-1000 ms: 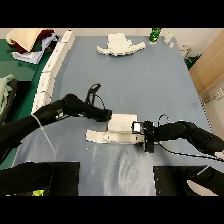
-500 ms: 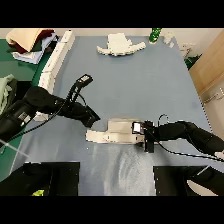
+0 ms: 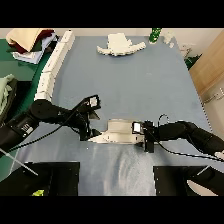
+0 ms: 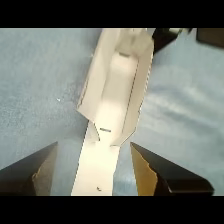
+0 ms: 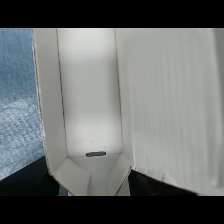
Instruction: Fold the box.
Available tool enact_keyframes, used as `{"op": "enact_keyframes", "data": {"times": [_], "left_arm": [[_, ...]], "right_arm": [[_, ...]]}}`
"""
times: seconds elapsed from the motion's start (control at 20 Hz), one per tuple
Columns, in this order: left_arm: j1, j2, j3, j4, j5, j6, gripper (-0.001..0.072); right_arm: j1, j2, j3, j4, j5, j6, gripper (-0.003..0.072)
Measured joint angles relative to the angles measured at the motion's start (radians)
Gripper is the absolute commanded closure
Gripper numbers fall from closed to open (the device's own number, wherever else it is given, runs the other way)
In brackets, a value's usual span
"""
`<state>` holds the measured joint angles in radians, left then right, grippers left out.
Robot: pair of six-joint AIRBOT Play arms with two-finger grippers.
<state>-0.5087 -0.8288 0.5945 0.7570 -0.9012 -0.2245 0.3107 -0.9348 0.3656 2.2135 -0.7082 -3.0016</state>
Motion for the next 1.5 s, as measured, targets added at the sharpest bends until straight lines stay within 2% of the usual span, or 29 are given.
{"op": "enact_keyframes", "data": {"times": [0.2, 0.3, 0.35, 0.65, 0.9, 1.2, 1.5], "left_arm": [[-0.01, -0.1, -0.05, -0.017, 0.077, 0.13, 0.002], [-0.021, -0.152, -0.06, -0.042, 0.106, 0.182, 0.0171], [-0.026, -0.174, -0.063, -0.053, 0.116, 0.202, 0.0185], [-0.063, -0.259, -0.069, -0.135, 0.141, 0.308, 0.0186], [-0.068, -0.29, -0.069, -0.172, 0.147, 0.347, 0.0186], [-0.033, -0.257, -0.069, -0.116, 0.137, 0.309, 0.0186], [-0.024, -0.211, -0.079, -0.086, 0.066, 0.262, 0.0187]], "right_arm": [[0.0, 0.0, 0.0, 0.0, 0.0, 0.0, 0.0175], [0.0, 0.0, 0.0, 0.0, 0.0, 0.0, 0.0175], [0.0, 0.0, 0.0, 0.0, 0.0, 0.0, 0.0175], [0.0, 0.0, 0.0, -0.002, -0.004, -0.003, 0.0175], [0.001, 0.0, 0.0, -0.001, -0.004, -0.002, 0.0175], [0.001, 0.0, 0.0, 0.0, 0.001, 0.001, 0.0174], [0.001, 0.0, 0.0, 0.0, 0.001, 0.001, 0.0175]]}}
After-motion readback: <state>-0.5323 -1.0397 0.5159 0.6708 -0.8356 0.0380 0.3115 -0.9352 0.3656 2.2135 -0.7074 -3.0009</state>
